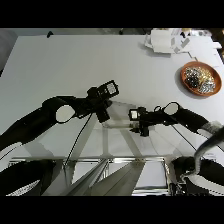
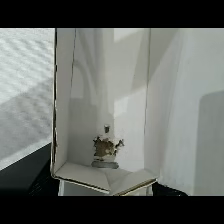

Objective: Fold the box and place the chain.

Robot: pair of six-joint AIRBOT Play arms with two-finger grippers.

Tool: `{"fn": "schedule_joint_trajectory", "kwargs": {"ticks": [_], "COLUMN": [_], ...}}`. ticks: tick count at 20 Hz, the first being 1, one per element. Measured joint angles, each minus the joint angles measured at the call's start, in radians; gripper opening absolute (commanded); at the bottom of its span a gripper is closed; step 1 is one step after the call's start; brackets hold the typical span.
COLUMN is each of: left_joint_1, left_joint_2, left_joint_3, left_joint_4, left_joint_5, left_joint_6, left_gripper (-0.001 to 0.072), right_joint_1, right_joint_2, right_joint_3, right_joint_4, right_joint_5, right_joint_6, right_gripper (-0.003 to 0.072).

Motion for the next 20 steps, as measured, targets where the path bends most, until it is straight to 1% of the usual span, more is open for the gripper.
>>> {"fn": "schedule_joint_trajectory", "kwargs": {"ticks": [7, 10, 12, 14, 16, 17, 18, 19, 20], "left_joint_1": [0.000, 0.000, 0.000, 0.000, 0.000, 0.000, 0.000, 0.000, 0.001], "left_joint_2": [-0.121, -0.124, -0.090, -0.035, 0.027, 0.055, 0.075, 0.089, 0.097], "left_joint_3": [0.000, 0.000, 0.000, 0.000, 0.000, 0.000, 0.000, 0.000, 0.000], "left_joint_4": [0.002, 0.003, 0.026, 0.084, 0.154, 0.187, 0.209, 0.226, 0.232], "left_joint_5": [0.012, -0.024, -0.084, -0.165, -0.271, -0.323, -0.375, -0.421, -0.454], "left_joint_6": [0.005, 0.002, -0.001, 0.000, 0.007, 0.030, 0.066, 0.116, 0.166], "left_gripper": [0.0005, 0.0004, 0.0007, 0.0009, 0.0012, 0.0042, 0.0108, 0.0156, 0.0159], "right_joint_1": [0.000, 0.000, 0.000, 0.000, 0.000, 0.000, 0.000, 0.000, 0.000], "right_joint_2": [0.000, 0.000, 0.000, 0.000, 0.000, 0.000, 0.000, 0.000, 0.000], "right_joint_3": [0.000, 0.000, 0.000, 0.000, 0.000, 0.000, 0.000, 0.000, 0.000], "right_joint_4": [0.003, 0.003, 0.003, 0.002, 0.002, 0.002, 0.002, 0.002, 0.002], "right_joint_5": [-0.002, -0.002, -0.005, -0.005, -0.005, -0.005, -0.005, -0.005, -0.005], "right_joint_6": [0.002, 0.002, 0.002, 0.002, 0.002, 0.002, 0.002, 0.002, 0.002], "right_gripper": [0.0297, 0.0297, 0.0297, 0.0297, 0.0297, 0.0297, 0.0297, 0.0297, 0.0297]}}
